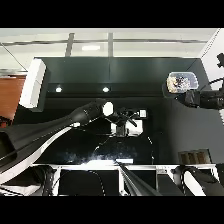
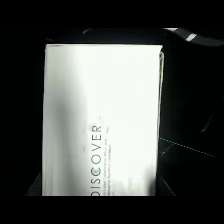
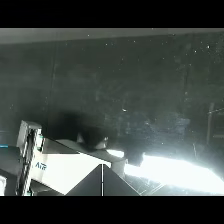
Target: Fold the box and place the chain.
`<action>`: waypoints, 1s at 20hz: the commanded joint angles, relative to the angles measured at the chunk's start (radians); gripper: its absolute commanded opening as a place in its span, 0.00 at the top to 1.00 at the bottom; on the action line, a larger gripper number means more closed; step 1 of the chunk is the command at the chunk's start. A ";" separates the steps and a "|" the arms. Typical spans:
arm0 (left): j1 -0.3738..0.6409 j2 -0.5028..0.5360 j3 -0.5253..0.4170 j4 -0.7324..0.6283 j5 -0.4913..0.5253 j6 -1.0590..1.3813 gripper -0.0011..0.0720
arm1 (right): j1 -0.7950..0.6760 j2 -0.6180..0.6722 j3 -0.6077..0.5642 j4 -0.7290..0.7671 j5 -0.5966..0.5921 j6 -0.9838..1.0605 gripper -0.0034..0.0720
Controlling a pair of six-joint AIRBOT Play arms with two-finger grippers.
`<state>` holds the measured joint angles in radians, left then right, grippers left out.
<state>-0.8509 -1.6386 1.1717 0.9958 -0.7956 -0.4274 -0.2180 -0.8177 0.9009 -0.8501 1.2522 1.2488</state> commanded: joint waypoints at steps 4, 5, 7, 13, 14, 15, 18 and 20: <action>0.057 0.080 0.029 0.160 -0.105 -0.254 0.53 | 0.000 0.001 0.000 0.000 0.001 0.000 0.94; 0.092 0.102 0.029 0.198 -0.151 -0.328 0.53 | 0.000 0.001 0.000 0.000 0.000 0.000 0.94; 0.183 0.148 0.025 0.301 -0.264 -0.513 0.53 | 0.000 0.000 0.000 -0.001 0.000 0.000 0.94; 0.577 0.360 -0.161 0.412 -0.489 -0.739 0.53 | 0.000 0.001 0.000 -0.031 0.000 0.000 0.94; 0.652 0.405 -0.211 0.430 -0.487 -0.760 0.53 | 0.000 0.001 -0.002 -0.031 0.000 0.000 0.94; 0.732 0.446 -0.258 0.454 -0.488 -0.780 0.53 | 0.000 0.001 -0.005 -0.031 0.000 0.000 0.94; 1.017 0.537 -0.373 0.487 -0.491 -0.805 0.53 | 0.000 0.000 -0.011 -0.031 -0.005 0.000 0.94; 1.197 0.555 -0.401 0.488 -0.498 -0.803 0.53 | 0.000 0.000 -0.011 -0.031 -0.013 0.000 0.94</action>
<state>0.1059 -1.1416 0.8425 1.4593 -1.2716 -1.2018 -0.2180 -0.8177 0.8917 -0.8799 1.2472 1.2491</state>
